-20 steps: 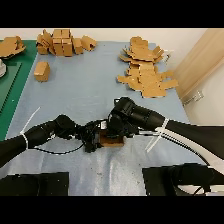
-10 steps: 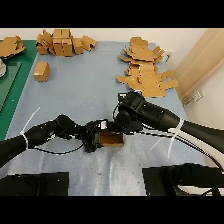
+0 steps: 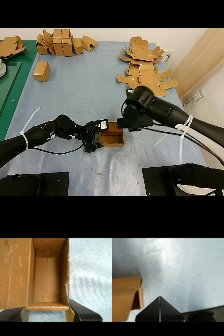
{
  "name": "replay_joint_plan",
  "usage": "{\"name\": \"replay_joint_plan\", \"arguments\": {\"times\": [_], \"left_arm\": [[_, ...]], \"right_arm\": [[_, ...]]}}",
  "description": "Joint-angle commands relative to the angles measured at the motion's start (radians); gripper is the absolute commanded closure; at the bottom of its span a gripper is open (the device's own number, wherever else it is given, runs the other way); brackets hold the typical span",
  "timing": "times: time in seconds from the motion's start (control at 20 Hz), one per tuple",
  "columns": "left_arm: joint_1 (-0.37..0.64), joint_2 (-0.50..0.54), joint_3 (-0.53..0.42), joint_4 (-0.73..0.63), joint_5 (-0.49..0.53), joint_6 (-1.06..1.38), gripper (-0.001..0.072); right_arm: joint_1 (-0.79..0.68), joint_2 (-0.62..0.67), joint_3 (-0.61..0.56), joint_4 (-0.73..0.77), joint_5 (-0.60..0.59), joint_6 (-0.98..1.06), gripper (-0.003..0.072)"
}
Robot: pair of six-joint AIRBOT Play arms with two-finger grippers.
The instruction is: Fold the box.
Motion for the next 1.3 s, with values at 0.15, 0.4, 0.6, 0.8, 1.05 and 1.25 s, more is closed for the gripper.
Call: {"name": "replay_joint_plan", "arguments": {"times": [0.15, 0.4, 0.6, 0.8, 1.05, 1.25], "left_arm": [[0.000, 0.000, 0.001, 0.000, 0.000, 0.000, 0.0354], [0.000, 0.000, 0.001, 0.000, 0.000, 0.000, 0.0354], [0.000, 0.000, 0.001, 0.000, 0.000, 0.000, 0.0354], [0.000, 0.000, 0.001, 0.000, 0.000, 0.000, 0.0354], [0.000, 0.000, 0.001, 0.000, 0.000, 0.000, 0.0354], [0.000, 0.000, 0.001, 0.000, 0.000, 0.000, 0.0354]], "right_arm": [[-0.523, -0.039, -0.094, 0.819, 0.538, -0.773, 0.0685], [-0.697, -0.243, -0.104, 1.244, 0.285, -1.312, 0.0685], [-0.630, -0.359, -0.104, 1.373, 0.032, -1.577, 0.0686], [-0.505, -0.328, -0.132, 1.395, -0.001, -1.688, 0.0686], [-0.446, -0.188, -0.303, 1.371, 0.147, -1.778, 0.0686], [-0.446, 0.040, -0.427, 1.242, 0.365, -1.778, 0.0685]]}}
